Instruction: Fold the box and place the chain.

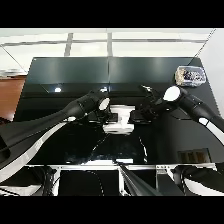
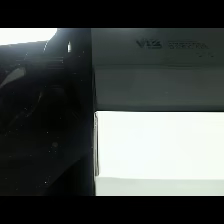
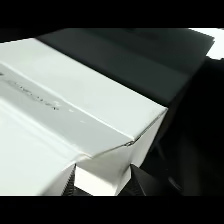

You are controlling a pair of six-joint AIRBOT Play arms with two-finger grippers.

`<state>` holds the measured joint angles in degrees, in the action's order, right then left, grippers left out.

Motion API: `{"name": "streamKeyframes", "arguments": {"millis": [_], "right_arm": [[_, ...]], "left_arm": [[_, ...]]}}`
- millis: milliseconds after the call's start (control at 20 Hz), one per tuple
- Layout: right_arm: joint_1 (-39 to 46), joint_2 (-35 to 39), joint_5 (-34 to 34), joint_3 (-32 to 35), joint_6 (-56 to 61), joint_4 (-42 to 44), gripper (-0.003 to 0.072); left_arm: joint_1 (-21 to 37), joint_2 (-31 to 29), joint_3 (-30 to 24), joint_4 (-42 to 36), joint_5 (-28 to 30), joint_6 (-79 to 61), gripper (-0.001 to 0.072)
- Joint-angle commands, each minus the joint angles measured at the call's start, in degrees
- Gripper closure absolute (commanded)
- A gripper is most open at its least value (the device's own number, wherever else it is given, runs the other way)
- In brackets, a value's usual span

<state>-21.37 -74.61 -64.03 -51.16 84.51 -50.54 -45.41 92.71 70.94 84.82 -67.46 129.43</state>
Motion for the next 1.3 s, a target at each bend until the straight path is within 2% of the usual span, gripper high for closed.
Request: {"name": "streamKeyframes", "arguments": {"millis": [0, 300, 450, 500, 550, 600, 950, 1200, 1250], "right_arm": [[-4.3, 0.0, 1.7, -1.9, 9.9, -9.4, 0.0311], [-11.3, -1.2, 2.6, -2.5, 22.1, -24.4, 0.0311], [-13.7, -2.7, 2.6, -4.2, 26.6, -26.8, 0.0319], [-14.1, -3.0, 2.5, -4.8, 28.8, -27.9, 0.0338], [-14.2, -3.2, 2.6, -5.1, 29.9, -28.2, 0.0398], [-14.2, -3.3, 2.6, -5.3, 31.3, -28.2, 0.0411], [-16.7, -6.8, 0.7, -6.6, 38.6, -33.7, 0.0411], [-17.0, -8.2, 0.9, -6.7, 41.0, -33.6, 0.0412], [-17.0, -8.2, 1.0, -6.7, 41.3, -33.6, 0.0472]], "left_arm": [[0.0, 0.0, 0.0, 0.0, 0.6, 0.0, 0.068], [0.0, 0.0, 0.0, -0.1, 1.0, 0.0, 0.0681], [0.0, 0.0, 0.0, -0.1, 0.9, 0.0, 0.068], [0.0, 0.0, 0.0, -0.1, 0.9, 0.0, 0.068], [0.0, 0.0, 0.0, -0.1, 0.9, 0.0, 0.068], [0.0, 0.0, 0.0, -0.1, 0.9, 0.0, 0.068], [0.0, 0.0, 0.0, -0.1, 0.9, 0.0, 0.0681], [0.0, 0.0, 0.0, -0.1, 0.9, 0.0, 0.068], [0.0, 0.0, 0.0, -0.1, 0.9, 0.0, 0.068]]}}
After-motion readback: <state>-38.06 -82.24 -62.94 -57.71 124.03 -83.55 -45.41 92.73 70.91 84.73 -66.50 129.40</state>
